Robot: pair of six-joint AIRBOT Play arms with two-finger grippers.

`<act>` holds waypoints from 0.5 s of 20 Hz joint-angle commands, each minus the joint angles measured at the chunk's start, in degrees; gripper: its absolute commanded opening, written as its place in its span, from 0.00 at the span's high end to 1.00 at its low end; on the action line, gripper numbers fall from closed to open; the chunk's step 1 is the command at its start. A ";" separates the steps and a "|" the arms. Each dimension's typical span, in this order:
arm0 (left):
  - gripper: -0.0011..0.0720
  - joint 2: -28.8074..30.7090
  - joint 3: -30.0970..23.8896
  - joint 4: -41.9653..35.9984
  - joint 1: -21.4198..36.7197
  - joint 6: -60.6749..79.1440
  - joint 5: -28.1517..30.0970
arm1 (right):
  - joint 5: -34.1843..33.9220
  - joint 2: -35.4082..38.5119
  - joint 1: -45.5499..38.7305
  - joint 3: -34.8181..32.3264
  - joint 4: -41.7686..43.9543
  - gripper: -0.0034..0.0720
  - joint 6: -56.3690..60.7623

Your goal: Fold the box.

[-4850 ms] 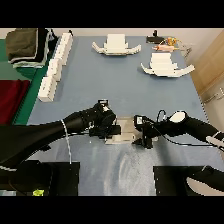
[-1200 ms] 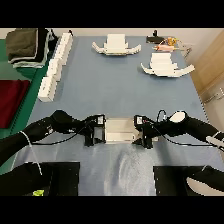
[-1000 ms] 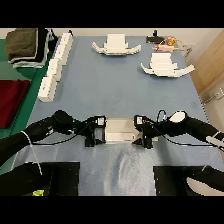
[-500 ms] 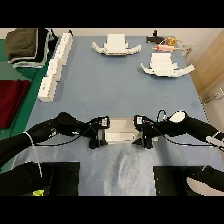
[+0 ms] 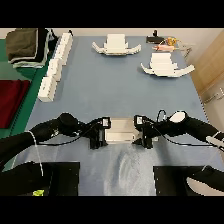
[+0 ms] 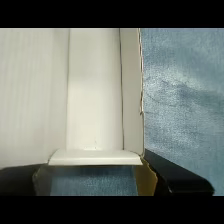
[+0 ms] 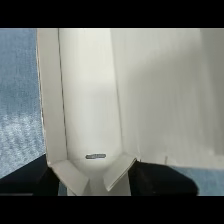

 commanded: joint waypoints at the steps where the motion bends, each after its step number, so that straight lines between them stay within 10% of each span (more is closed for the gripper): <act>1: 0.03 -0.09 -0.02 1.05 -0.94 -0.55 0.70 | 0.00 0.02 0.00 0.04 0.02 0.24 0.00; 4: 0.03 -0.11 -0.04 1.18 -1.90 -1.27 2.45 | 0.00 0.02 0.00 0.04 0.02 0.24 0.00; 6: 0.28 -0.22 -0.02 1.20 -2.03 -1.36 2.73 | 0.00 0.02 0.00 0.04 0.02 0.24 0.00; 10: 0.30 -0.22 0.00 1.20 -2.03 -1.46 2.78 | 0.00 0.02 0.00 0.04 0.02 0.24 0.00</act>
